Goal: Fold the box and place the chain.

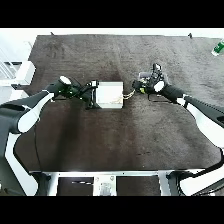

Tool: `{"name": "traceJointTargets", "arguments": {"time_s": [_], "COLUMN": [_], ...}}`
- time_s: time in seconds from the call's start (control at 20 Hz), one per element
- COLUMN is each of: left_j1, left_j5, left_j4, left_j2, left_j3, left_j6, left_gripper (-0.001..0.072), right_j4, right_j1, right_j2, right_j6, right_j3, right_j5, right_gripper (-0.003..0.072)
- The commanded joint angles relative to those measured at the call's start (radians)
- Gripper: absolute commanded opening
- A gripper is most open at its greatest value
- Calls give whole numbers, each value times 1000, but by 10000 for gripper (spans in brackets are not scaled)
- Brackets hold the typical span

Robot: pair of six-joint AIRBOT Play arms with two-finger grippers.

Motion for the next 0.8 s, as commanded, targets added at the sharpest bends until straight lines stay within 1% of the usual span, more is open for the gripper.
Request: {"name": "traceJointTargets", "arguments": {"time_s": [0.0,0.1,0.2,0.3,0.4,0.55,0.75], "left_j1": [0,0,0,0,0,0,0], "left_j5": [0,0,0,0,0,0,0], "left_j4": [0,0,0,0,0,0,0], "left_j2": [0,0,0,0,0,0,0], "left_j3": [0,0,0,0,0,0,0], "left_j6": [0,0,0,0,0,0,-1], "left_gripper": [527,527,527,527,527,527,527], "right_j4": [-35,-74,-126,-164,-171,-171,-171], "right_j1": [24,51,88,139,192,271,355], "right_j2": [131,259,374,472,537,587,592], "right_j6": [-5,-5,-5,-5,-5,-5,7], "right_j3": [-34,-60,-70,-81,-81,-81,-79], "right_j5": [71,120,198,225,229,230,215], "right_gripper": [9,9,9,9,8,8,9]}}
